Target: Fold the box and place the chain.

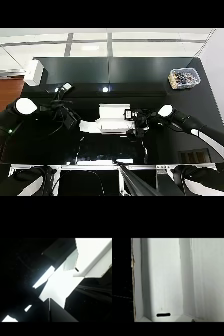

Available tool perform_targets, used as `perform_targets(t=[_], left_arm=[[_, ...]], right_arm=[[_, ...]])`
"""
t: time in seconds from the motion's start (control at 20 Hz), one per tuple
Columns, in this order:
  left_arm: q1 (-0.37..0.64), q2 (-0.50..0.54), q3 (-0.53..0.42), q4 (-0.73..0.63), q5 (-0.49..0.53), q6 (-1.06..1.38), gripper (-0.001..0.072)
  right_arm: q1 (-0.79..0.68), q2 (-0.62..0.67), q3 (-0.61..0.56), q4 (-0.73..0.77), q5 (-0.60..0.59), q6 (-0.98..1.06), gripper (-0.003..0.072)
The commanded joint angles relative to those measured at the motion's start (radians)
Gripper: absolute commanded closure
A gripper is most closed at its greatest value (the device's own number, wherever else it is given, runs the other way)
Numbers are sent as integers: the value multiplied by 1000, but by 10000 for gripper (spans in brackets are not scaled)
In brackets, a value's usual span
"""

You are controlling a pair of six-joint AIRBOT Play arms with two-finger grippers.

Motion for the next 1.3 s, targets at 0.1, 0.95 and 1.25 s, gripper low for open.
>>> perform_targets(t=[0.1,0.95,1.25], left_arm=[[-13,15,-16,-18,-19,140,685],[-67,14,-17,-14,67,326,-7],[-108,9,-17,-16,70,424,-7]], right_arm=[[1,0,0,0,1,0,229],[0,0,0,0,1,0,229],[1,0,0,0,1,0,229]])
